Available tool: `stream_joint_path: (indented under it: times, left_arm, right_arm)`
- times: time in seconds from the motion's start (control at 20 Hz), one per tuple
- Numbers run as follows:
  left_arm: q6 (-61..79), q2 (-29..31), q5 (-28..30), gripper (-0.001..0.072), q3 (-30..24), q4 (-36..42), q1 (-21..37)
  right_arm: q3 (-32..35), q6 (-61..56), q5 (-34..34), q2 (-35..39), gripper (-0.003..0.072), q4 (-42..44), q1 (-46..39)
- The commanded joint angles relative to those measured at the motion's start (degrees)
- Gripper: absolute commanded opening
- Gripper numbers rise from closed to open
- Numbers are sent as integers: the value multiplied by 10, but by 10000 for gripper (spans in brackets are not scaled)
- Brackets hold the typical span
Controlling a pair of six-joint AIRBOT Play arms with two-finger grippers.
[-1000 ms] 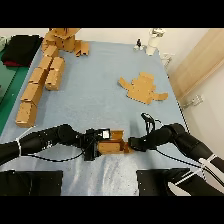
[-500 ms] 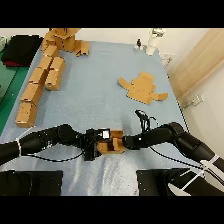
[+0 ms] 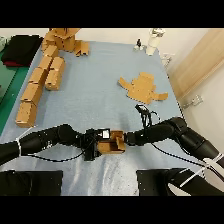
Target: Fold the box.
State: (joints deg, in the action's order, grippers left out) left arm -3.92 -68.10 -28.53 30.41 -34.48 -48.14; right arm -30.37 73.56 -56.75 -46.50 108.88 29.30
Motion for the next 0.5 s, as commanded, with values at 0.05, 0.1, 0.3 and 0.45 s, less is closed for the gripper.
stream_joint_path:
  times: [0.05,0.1,0.3,0.45]
  left_arm:
    - [0,0,0,474,0,0,0]
    - [0,0,0,474,0,0,0]
    - [0,0,0,474,0,0,0]
    - [0,0,0,474,0,0,0]
  right_arm:
    - [-4,0,-5,-5,235,-11,0]
    - [-4,0,-10,-5,276,-9,0]
    - [-4,0,-40,14,369,-1,0]
    - [-4,0,-51,33,369,13,0]
